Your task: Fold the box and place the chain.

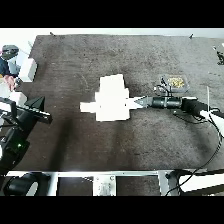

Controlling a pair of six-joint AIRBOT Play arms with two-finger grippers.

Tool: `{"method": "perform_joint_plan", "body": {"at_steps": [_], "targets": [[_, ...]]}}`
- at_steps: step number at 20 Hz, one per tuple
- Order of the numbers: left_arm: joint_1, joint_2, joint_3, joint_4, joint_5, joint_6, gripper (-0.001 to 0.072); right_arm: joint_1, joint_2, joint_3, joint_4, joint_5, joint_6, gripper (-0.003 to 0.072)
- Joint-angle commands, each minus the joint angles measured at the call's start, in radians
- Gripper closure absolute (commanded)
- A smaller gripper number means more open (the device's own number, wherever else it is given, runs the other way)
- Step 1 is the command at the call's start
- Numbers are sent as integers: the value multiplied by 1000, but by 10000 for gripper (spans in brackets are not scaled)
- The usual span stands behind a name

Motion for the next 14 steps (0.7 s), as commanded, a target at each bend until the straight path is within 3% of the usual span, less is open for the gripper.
{"method": "perform_joint_plan", "body": {"at_steps": [1, 2, 3, 4, 5, 9, 11, 14], "targets": [[0, 0, 0, 0, -109, -19, 693, 65, 49, -2, -24, -222, 45, 677], [0, 0, 1, 0, -160, -5, 460, 80, 49, -2, -43, -237, 40, 678], [0, 0, 2, 0, -216, 11, 88, 94, 48, -3, -53, -263, 32, 678], [0, 0, 2, 0, -270, 22, 86, 108, 48, -2, -53, -299, 19, 677], [0, 0, 2, 0, -307, 23, 172, 118, 48, -2, -53, -338, 6, 678], [0, -19, 49, -14, -338, 16, 173, 121, 48, -3, -54, -369, 6, 677], [0, -94, 105, -16, -350, 13, 173, 124, 48, -3, -54, -367, 6, 677], [0, -299, 209, -16, -373, -32, 173, 124, 48, -3, -53, -362, 6, 677]]}}
